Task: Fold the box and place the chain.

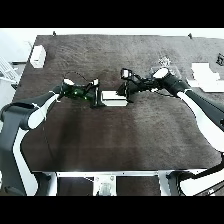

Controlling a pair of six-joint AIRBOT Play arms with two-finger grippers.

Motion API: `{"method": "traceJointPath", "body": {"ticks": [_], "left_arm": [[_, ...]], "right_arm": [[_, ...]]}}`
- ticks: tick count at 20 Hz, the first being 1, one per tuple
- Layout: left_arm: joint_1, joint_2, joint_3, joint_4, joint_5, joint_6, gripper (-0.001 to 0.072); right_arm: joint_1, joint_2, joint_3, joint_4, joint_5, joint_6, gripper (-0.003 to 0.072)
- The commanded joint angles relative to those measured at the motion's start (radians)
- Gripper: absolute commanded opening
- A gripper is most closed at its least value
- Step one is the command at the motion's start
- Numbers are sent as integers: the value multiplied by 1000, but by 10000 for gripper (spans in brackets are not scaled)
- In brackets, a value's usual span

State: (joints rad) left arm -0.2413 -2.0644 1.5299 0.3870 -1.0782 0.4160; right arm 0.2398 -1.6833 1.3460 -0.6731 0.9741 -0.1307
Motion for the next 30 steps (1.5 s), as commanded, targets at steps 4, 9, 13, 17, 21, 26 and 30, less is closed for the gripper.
{"method": "traceJointPath", "body": {"ticks": [4, 9, 13, 17, 21, 26, 30], "left_arm": [[-1, 0, 0, 2, -3, 2, 233], [0, 0, 0, 2, -3, 2, 233], [-1, 0, 0, 2, -3, 2, 233], [0, 0, 0, 2, -3, 3, 233], [-1, 0, 0, 2, -3, 3, 234], [-1, 0, 0, 2, -3, 3, 233], [-1, 0, 0, 2, -3, 3, 233]], "right_arm": [[26, 0, -23, 1, 14, -1, 115], [27, 1, -68, 6, 16, -1, 118], [20, 1, -71, 45, 94, -28, 241], [-16, 1, -71, 171, 95, -80, 247], [-63, 1, -71, 264, 101, -86, 178], [-69, -21, -101, 241, 101, -14, 15], [-67, -86, -103, 213, 113, 57, 14]]}}
